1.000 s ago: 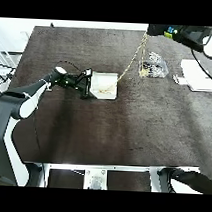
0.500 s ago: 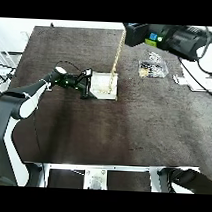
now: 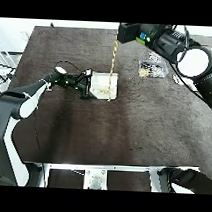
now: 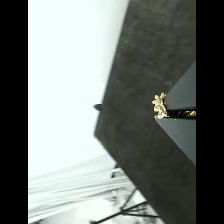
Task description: Fold the box and place the chain.
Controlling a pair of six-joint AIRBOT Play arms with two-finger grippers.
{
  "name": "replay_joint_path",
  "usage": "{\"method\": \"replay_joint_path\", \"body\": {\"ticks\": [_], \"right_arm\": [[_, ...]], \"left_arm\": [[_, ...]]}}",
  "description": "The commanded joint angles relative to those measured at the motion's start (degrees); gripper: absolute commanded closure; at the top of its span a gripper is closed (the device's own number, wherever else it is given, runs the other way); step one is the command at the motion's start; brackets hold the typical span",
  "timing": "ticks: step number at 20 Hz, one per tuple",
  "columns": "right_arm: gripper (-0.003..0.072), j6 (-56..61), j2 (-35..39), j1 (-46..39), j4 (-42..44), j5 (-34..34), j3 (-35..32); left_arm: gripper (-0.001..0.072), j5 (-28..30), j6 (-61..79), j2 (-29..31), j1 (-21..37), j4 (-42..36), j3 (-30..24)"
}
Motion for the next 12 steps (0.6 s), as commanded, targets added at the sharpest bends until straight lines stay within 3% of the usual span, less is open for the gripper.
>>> {"method": "replay_joint_path", "body": {"ticks": [1, 12], "right_arm": [[0.0676, -1.4, -0.2, 0.2, -0.1, -4.7, 2.3], [0.0676, -4.6, -1.3, 0.1, -0.1, -8.4, 2.7]], "left_arm": [[0.0424, 0.0, 0.0, 0.0, 0.0, 0.0, 0.0], [0.0424, 0.0, 0.0, 0.0, 0.0, 0.0, 0.0]]}}
